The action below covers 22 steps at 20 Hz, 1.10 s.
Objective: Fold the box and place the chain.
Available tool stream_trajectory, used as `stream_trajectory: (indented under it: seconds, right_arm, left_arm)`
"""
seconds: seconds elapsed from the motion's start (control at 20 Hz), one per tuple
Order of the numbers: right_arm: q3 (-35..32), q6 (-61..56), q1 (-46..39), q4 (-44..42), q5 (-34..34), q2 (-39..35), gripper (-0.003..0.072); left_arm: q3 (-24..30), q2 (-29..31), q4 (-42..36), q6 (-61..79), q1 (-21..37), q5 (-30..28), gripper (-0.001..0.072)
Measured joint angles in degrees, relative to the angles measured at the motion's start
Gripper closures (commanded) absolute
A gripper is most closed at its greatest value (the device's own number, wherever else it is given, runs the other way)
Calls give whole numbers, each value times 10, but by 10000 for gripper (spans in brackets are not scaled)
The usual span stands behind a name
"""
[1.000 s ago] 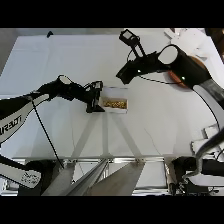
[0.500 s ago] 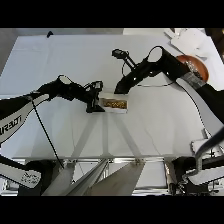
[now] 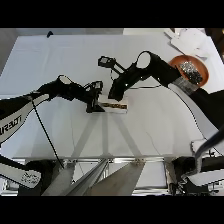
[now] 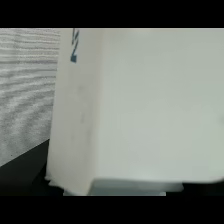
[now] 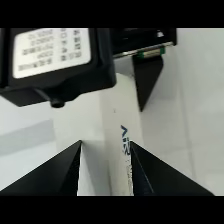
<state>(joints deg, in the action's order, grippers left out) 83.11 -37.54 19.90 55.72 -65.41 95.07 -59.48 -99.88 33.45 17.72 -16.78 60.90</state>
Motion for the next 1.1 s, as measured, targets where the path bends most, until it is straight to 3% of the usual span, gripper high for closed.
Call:
stream_trajectory:
  seconds: [0.3, 0.65, 0.75, 0.85, 1.1]
  right_arm:
    - [-4, 3, 22, 60, 28, -6, 353]
    - [-66, -10, 31, 95, 65, -22, 370]
    - [-77, -12, 38, 99, 73, -24, 351]
    - [-83, -14, 45, 101, 76, -26, 256]
    - [-88, -24, 52, 102, 76, -33, 248]
  left_arm:
    - [0, 0, 0, 0, 0, 0, 330]
    - [0, 0, 0, 0, 0, 0, 330]
    - [0, 0, 0, 0, 0, 0, 330]
    - [0, 0, 0, 0, 0, 0, 330]
    - [0, 0, 1, 1, 0, 0, 330]
